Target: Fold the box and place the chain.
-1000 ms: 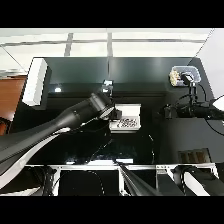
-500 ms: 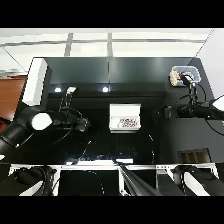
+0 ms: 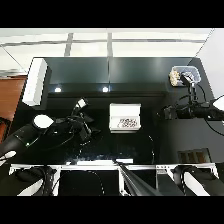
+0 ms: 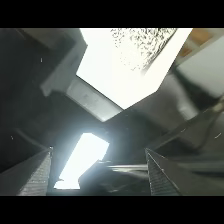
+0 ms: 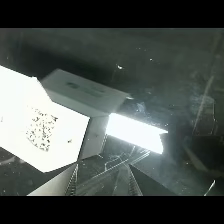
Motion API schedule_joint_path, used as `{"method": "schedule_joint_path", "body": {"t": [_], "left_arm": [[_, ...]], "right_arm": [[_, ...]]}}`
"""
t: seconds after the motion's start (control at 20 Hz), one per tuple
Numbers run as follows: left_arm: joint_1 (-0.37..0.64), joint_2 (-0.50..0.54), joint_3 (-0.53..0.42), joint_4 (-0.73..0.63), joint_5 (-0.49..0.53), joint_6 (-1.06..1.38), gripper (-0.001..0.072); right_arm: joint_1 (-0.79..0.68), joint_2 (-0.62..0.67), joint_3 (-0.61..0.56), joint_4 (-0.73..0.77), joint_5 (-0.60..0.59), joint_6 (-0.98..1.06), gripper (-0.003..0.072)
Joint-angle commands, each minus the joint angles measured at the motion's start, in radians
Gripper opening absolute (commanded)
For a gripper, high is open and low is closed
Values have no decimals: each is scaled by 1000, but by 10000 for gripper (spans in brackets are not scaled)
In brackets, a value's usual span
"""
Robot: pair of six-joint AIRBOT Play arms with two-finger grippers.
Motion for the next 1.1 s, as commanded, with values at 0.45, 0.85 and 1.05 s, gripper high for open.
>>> {"method": "schedule_joint_path", "body": {"t": [0.45,0.85,1.05], "left_arm": [[-30,-313,238,7,-103,501,707],[-56,-404,308,-8,-129,449,708],[-82,-406,308,-3,-129,447,708]], "right_arm": [[0,-1,0,2,12,-12,369],[0,-1,0,2,31,-12,369],[0,-1,0,2,31,-12,369]]}}
